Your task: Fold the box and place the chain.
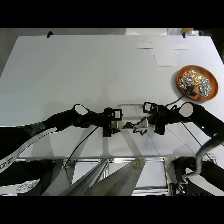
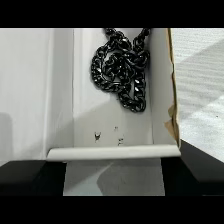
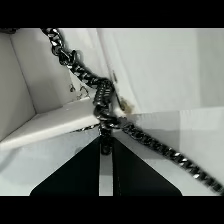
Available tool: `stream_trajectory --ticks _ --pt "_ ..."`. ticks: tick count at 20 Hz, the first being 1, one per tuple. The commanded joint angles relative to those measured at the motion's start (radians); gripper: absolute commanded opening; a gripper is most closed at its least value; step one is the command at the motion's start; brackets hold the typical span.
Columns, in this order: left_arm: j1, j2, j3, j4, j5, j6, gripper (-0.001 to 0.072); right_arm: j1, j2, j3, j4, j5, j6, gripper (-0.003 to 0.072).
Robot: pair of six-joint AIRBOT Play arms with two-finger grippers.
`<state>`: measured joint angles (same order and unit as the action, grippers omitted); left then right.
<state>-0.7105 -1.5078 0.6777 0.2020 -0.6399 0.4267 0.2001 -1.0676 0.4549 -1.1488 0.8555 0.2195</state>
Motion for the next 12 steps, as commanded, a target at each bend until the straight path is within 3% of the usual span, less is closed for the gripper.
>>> stream_trajectory --ticks 1,8,12 --pt "0.000 0.000 0.001 0.000 0.000 0.000 0.0207 0.008 0.134 0.002 -0.172 0.035 0.137 0.0021" --pt "0.000 0.000 0.001 0.000 0.000 0.000 0.0207 0.008 0.602 0.003 -0.168 0.222 0.309 0.0021" --pt "0.000 0.000 0.001 0.000 0.000 0.000 0.0207 0.008 0.725 0.084 0.003 0.303 0.362 0.0020"
